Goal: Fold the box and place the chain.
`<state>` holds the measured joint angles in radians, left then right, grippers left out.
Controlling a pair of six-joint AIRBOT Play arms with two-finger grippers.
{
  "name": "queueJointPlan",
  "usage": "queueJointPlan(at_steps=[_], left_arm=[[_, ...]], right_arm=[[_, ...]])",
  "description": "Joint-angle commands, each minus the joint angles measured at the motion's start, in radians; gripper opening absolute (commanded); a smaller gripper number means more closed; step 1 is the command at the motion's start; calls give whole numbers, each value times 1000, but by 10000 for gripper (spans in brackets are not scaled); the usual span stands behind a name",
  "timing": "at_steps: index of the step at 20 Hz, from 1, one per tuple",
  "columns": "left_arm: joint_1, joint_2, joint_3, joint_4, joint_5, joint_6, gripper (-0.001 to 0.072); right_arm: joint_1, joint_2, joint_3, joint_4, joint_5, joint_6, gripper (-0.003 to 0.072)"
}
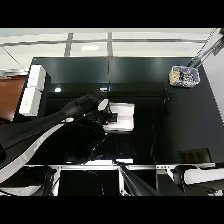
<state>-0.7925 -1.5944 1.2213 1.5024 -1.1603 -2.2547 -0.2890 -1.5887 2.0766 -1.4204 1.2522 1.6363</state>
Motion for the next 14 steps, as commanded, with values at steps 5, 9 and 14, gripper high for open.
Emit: queueJointPlan(at_steps=[5,9,14], left_arm=[[1,0,1,0,6,0,24],[1,0,1,0,8,0,24],[1,0,1,0,8,0,24]], right_arm=[[94,395,-100,355,76,-158,8],[153,523,-137,394,274,-208,10],[251,537,-153,568,518,-254,10]])
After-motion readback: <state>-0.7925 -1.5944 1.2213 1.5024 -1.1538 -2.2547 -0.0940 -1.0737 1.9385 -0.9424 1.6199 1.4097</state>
